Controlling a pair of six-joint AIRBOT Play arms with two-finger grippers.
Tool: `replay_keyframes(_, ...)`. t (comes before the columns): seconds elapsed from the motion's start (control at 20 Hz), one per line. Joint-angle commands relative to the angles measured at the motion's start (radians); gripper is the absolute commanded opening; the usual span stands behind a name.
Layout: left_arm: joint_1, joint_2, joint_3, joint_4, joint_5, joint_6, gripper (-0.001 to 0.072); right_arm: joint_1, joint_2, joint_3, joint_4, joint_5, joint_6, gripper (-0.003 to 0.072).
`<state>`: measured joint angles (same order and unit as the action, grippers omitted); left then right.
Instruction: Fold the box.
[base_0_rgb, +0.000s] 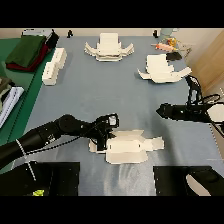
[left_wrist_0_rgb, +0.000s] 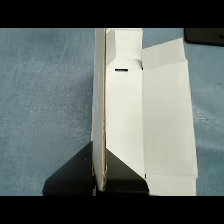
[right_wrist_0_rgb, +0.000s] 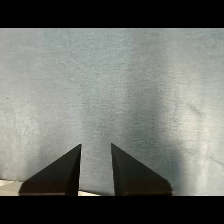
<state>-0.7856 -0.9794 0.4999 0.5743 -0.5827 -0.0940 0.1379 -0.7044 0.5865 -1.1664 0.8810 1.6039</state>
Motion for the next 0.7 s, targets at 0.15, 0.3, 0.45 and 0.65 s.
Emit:
replay_keyframes(0.15, 0.0, -0.002, 0.019, 0.131, -0.031, -0.143, 0.0016, 0.001, 0.0, 0.0, 0.002, -0.003, 0.0, 0.0281)
replay_keyframes(0.3, -0.001, -0.002, 0.024, 0.138, -0.05, -0.143, 0.0016, 0.001, 0.0, 0.0, 0.003, -0.004, 0.0, 0.0281)
replay_keyframes(0.45, -0.028, -0.002, 0.041, 0.188, -0.064, -0.175, 0.0016, 0.001, 0.0, 0.0, 0.003, -0.003, 0.0, 0.0281)
replay_keyframes(0.65, -0.04, -0.002, 0.067, 0.265, -0.077, -0.248, 0.0017, 0.001, 0.0, 0.0, 0.004, -0.003, 0.0, 0.0281)
